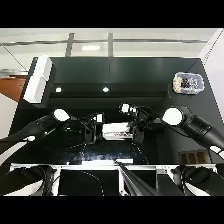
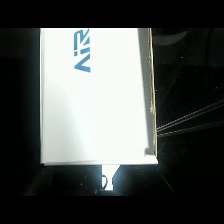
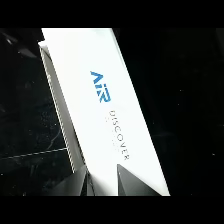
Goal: Fold the box and place the chain.
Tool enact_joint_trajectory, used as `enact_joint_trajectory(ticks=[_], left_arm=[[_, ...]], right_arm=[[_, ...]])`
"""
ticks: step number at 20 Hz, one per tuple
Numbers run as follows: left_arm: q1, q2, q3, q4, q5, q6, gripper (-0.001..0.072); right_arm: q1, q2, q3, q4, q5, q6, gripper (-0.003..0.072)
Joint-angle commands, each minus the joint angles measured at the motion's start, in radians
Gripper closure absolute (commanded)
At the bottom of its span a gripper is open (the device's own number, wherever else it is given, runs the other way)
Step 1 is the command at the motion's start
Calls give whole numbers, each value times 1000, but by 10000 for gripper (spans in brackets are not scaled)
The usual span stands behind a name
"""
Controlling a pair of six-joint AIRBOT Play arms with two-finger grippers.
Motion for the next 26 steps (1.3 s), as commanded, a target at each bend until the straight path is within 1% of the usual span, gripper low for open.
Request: enact_joint_trajectory(ticks=[1, 5, 7, 26], left_arm=[[0, -1, 0, 1, 0, 2, 225], [0, -1, 0, 1, 0, 2, 225], [0, -1, 0, 1, 0, 2, 225], [0, -1, 0, 1, 0, 2, 225]], right_arm=[[1, -5, 0, -1, 2, 0, 478], [1, -5, 0, -1, 2, 1, 477], [1, -5, 0, -2, 2, 1, 312], [0, 3, 8, -5, 16, 39, 312]])
